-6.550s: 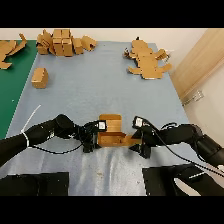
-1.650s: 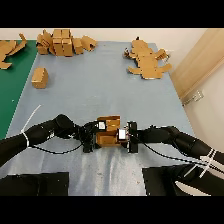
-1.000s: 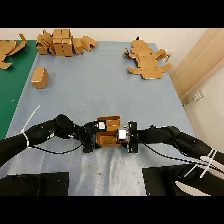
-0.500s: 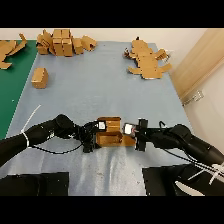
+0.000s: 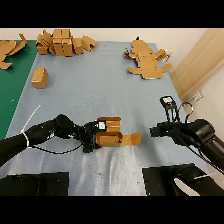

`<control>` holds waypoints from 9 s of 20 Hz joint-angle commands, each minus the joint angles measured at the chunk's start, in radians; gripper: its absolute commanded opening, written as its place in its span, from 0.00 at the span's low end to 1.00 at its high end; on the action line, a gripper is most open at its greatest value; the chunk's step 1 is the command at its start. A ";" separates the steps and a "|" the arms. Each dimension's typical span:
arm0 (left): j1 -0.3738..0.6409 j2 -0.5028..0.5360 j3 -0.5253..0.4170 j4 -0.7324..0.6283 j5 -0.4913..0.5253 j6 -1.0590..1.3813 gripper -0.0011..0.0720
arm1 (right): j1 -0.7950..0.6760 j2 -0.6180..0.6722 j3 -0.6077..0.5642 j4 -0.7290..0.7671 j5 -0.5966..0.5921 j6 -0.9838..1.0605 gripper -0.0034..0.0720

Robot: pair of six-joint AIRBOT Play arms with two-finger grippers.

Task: Fold the box.

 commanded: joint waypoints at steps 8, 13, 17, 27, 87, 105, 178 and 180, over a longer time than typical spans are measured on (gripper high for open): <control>0.000 -0.001 0.000 0.000 0.000 0.000 0.85 | -0.098 -0.371 -0.006 0.628 0.158 -0.234 0.05; 0.000 -0.001 0.000 0.000 0.001 0.000 0.85 | -0.077 -0.413 -0.006 0.790 0.167 -0.330 0.05; 0.000 -0.001 0.000 0.000 0.000 0.000 0.85 | -0.021 -0.392 -0.005 0.817 0.162 -0.325 0.05; 0.000 -0.001 0.000 0.000 0.001 0.000 0.85 | 0.018 -0.263 -0.004 0.888 0.169 -0.285 0.06; 0.000 -0.001 0.000 0.000 0.024 0.000 0.85 | 0.559 -0.842 0.607 0.155 -0.283 0.733 0.55; 0.000 -0.001 0.000 0.000 0.024 0.000 0.85 | 0.571 -0.867 0.607 0.152 -0.159 0.691 0.12; 0.000 -0.001 0.018 0.000 0.006 0.003 0.85 | 0.570 -0.693 0.542 0.076 -0.213 0.699 0.53; 0.000 -0.001 0.018 0.000 0.006 0.003 0.85 | 0.570 -0.640 0.542 0.079 -0.249 0.703 0.53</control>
